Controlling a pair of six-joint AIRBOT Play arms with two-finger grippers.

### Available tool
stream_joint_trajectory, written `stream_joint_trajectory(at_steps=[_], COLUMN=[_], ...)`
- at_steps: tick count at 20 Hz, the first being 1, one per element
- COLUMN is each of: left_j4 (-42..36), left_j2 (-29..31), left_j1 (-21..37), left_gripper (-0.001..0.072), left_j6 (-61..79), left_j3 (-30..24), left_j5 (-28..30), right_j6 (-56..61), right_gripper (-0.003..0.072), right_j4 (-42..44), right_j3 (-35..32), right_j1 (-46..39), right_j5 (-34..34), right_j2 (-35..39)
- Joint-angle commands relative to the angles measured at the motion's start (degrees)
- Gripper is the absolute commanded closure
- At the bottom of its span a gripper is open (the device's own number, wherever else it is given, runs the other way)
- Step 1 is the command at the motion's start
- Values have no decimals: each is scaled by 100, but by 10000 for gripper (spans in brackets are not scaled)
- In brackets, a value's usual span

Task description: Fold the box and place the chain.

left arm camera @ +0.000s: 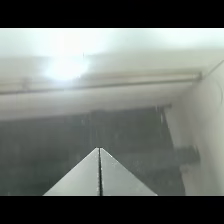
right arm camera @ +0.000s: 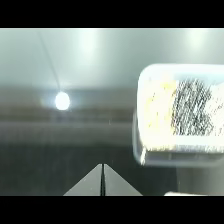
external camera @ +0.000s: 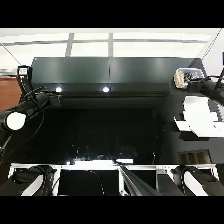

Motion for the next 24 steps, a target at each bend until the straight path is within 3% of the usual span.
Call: stream_joint_trajectory(at_steps=[1,2,3,4,6,8,12,15,18,21,24], left_j4=[-81,-81,-81,-79,-74,-13,-9,-15,-11,-37,-37], left_j2=[-37,-111,-201,-291,-431,-503,-579,-623,-625,-627,-629], left_j1=[-4,-4,-7,-2,13,15,13,9,11,-4,-15], left_gripper=[681,581,134,-3,-3,-3,-2,-2,-2,-2,-1], left_j6=[2,2,2,2,2,2,7,4,15,22,22], left_j3=[-2,-2,-2,11,13,13,13,13,13,13,13], left_j5=[684,933,1119,1139,1078,876,275,186,33,-96,-201], right_j6=[-4,-9,-9,31,798,1652,2100,2120,1541,245,-304], right_gripper=[473,-34,-34,-34,-34,-34,-34,-34,-34,-34,-34], right_j4=[197,181,50,-63,-376,-699,-1875,-2096,-2041,-1775,-1331], right_j3=[-15,-15,-13,-11,146,796,2734,3720,4159,4280,4280], right_j1=[0,-4,-42,-155,-756,-1856,-3587,-4295,-4638,-4666,-4675], right_j5=[-815,-962,-942,-892,-898,-348,2127,3482,4417,5370,5569], right_j2=[-127,-264,-411,-577,-914,-1436,-2809,-3648,-4308,-4787,-4894])
